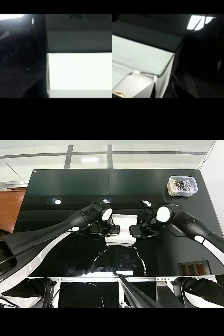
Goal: Fold the box and place the chain.
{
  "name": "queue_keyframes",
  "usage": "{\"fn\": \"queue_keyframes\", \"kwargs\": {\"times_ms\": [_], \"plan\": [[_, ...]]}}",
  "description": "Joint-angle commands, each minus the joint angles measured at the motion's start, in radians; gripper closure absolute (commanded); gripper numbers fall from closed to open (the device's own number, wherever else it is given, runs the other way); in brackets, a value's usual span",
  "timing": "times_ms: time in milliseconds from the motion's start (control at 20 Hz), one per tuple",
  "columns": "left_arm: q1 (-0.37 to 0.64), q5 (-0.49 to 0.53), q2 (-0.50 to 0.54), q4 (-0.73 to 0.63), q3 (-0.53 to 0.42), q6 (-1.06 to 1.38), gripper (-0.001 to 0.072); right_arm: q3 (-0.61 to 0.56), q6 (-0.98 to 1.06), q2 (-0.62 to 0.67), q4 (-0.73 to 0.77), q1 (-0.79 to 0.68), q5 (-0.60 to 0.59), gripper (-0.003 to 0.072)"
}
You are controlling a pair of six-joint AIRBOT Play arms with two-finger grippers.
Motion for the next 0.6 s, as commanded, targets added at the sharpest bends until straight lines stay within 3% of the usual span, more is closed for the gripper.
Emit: {"fn": "queue_keyframes", "kwargs": {"times_ms": [0,250,550], "plan": [[0.0,-0.002,0.0,0.002,0.001,0.001,0.0681,0.005,0.181,-0.002,-0.096,0.056,-0.01,0.0446],[0.0,-0.002,0.0,0.002,0.001,0.001,0.0681,0.093,0.365,-0.049,-0.238,0.141,0.035,0.0447],[0.0,-0.002,0.0,0.002,0.001,0.001,0.0681,0.103,0.461,-0.104,-0.27,0.18,0.074,0.0447]]}}
